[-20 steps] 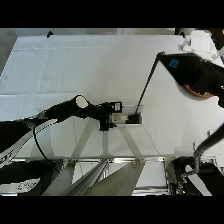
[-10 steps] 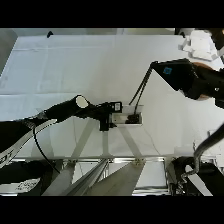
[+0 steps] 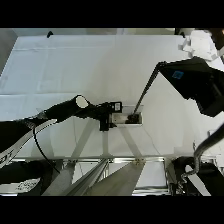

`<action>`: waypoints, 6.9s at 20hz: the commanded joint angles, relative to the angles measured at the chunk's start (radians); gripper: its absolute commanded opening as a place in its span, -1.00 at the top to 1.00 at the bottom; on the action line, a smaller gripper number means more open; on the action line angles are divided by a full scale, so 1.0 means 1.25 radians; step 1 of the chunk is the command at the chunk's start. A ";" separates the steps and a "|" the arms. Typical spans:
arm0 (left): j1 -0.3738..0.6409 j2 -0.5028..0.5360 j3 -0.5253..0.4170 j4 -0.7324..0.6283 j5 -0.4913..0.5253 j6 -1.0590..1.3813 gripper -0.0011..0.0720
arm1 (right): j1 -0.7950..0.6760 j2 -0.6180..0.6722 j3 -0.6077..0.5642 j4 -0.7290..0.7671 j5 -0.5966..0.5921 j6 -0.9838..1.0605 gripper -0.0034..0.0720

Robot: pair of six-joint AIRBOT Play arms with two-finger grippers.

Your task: Fold the box and place the chain.

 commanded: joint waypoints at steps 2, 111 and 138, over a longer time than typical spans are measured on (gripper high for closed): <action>0.000 0.000 0.000 0.000 0.000 0.000 -0.22 | 0.001 0.007 0.001 0.065 0.052 -0.024 0.86; 0.000 0.000 0.000 0.000 0.000 0.000 -0.22 | 0.215 -0.482 0.019 -0.664 -0.006 -0.086 -0.17; 0.000 0.000 0.000 0.000 0.000 0.000 -0.22 | 0.382 -0.372 -0.037 -0.916 -0.274 -0.032 0.05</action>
